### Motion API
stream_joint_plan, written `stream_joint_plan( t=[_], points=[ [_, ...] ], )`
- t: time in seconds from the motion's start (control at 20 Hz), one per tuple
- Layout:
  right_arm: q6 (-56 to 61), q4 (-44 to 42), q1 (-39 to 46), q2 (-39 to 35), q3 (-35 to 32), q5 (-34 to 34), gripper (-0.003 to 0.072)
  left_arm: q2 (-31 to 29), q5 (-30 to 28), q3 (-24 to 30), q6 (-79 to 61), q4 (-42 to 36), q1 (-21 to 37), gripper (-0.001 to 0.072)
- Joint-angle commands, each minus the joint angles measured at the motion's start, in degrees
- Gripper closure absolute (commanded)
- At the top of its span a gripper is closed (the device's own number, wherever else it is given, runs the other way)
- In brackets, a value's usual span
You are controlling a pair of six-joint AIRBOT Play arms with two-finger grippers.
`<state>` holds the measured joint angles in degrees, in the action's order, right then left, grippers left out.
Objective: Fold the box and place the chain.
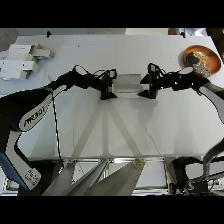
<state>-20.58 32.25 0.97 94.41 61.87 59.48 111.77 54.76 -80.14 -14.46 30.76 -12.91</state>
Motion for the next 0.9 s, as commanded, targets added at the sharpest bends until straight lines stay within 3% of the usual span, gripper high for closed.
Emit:
stream_joint_plan(
  t=[0.0,0.2,0.25,0.3,0.35,0.4,0.5,0.7,0.85],
  points=[
    [3.23,4.87,2.84,-3.28,0.04,0.5,-0.0034,-0.04,0.35,0.0,-0.11,0.13,-0.04,0.0429],
    [3.28,5.25,4.92,-7.26,0.04,6.27,-0.0029,-0.04,0.35,0.0,-0.11,0.13,-0.04,0.0429],
    [3.96,5.03,4.92,-8.17,0.04,7.85,0.0038,-0.04,0.35,0.0,-0.11,0.13,-0.04,0.0429],
    [4.28,4.13,4.68,-9.07,0.04,10.12,0.0282,-0.04,0.35,0.0,-0.11,0.13,-0.04,0.0429],
    [4.26,2.86,4.33,-9.81,0.04,13.0,0.0625,-0.04,0.33,0.0,-0.11,0.13,-0.04,0.0429],
    [4.15,1.16,3.87,-10.34,0.04,14.88,0.0666,-0.04,0.33,0.0,-0.11,0.13,-0.04,0.0429],
    [4.22,-3.98,2.45,-10.71,0.04,15.47,0.0667,-0.04,0.37,0.0,-0.11,0.13,-0.04,0.0429],
    [4.24,-9.97,-3.48,-10.14,0.07,3.63,0.0673,-0.04,0.37,0.0,-0.11,0.13,-0.04,0.0429],
    [5.03,-15.08,-4.96,-7.63,0.92,-0.04,0.0674,-0.04,0.37,0.0,-0.11,0.13,-0.04,0.0429]
  ],
)
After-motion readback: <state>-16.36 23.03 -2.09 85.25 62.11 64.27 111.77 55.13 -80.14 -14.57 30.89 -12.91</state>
